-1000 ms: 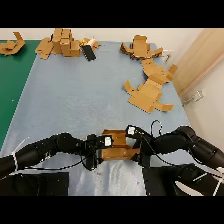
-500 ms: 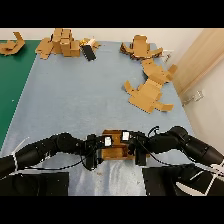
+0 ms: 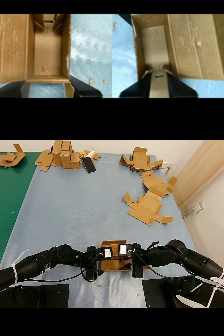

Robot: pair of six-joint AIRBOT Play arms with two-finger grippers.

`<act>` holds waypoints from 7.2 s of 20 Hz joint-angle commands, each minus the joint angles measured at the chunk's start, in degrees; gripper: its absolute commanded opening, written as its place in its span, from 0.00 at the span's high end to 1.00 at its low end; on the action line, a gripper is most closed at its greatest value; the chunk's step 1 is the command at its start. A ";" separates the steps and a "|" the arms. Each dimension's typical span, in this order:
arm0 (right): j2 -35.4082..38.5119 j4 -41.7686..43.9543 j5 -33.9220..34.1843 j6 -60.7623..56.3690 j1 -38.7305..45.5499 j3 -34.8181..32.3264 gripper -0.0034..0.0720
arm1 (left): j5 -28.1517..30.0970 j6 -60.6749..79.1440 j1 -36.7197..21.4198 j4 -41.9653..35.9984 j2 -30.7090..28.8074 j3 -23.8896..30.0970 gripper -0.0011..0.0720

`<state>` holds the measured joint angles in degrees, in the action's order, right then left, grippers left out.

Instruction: Fold the box.

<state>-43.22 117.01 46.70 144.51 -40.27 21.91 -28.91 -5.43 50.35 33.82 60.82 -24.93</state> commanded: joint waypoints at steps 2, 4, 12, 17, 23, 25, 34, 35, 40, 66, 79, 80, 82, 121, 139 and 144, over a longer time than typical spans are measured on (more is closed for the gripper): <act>-0.04 2.01 -1.49 0.59 -0.20 0.02 0.32 | 0.00 0.09 -0.02 0.02 -0.04 -0.02 0.34; -0.04 1.99 -0.61 0.57 -0.20 0.02 0.32 | 0.00 0.09 -0.02 0.02 -0.04 -0.02 0.34; 7.54 -11.98 16.46 -40.13 4.33 0.76 0.95 | 0.00 0.09 -0.02 0.00 -0.04 -0.02 0.34; 19.61 -19.98 23.32 -68.15 16.15 0.63 0.95 | 0.00 0.09 -0.02 0.02 -0.04 -0.02 0.34; 21.27 -17.35 25.40 -73.09 29.46 -1.79 0.95 | 0.00 0.09 -0.02 0.00 -0.04 -0.02 0.34; 18.16 -14.38 24.17 -72.89 30.29 -3.58 0.95 | 0.00 0.09 -0.02 0.00 -0.04 -0.02 0.34; 1.07 4.48 13.09 -59.47 29.46 -5.79 0.95 | 0.00 0.09 -0.02 0.00 -0.04 -0.02 0.34; 0.24 6.10 12.90 -58.47 28.92 -5.79 0.95 | 0.00 0.09 -0.02 0.02 -0.04 -0.02 0.34; 2.38 8.92 12.22 -58.53 23.47 -4.15 0.95 | 0.00 0.09 -0.02 0.02 -0.04 -0.02 0.34; -3.96 4.15 6.27 -69.64 5.33 2.97 0.37 | 0.00 0.09 -0.02 0.00 -0.04 -0.02 0.34; -24.76 -17.68 17.27 -92.63 -8.81 20.70 0.76 | 0.00 0.09 -0.02 0.02 -0.04 -0.02 0.34; -25.18 -16.90 17.27 -92.63 -9.11 20.70 0.84 | 0.00 0.09 -0.02 0.02 -0.04 -0.02 0.34; -25.51 -17.64 17.27 -92.85 -10.58 20.74 0.95 | 0.00 0.09 -0.02 0.00 -0.04 -0.02 0.34; -39.60 46.40 39.30 -0.26 32.85 18.88 0.95 | 0.00 0.09 -0.02 0.00 -0.04 -0.02 0.34; 0.81 0.13 -0.04 -8.48 -5.07 6.54 0.95 | 0.00 0.09 -0.02 0.02 -0.09 -0.02 0.34; 4.83 -5.14 -3.98 -8.59 -12.24 4.61 0.39 | 0.00 0.09 -0.02 0.00 -0.09 -0.02 0.34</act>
<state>-40.51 116.77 46.19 136.40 -48.84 27.68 -28.88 -5.37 50.35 33.82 60.75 -24.93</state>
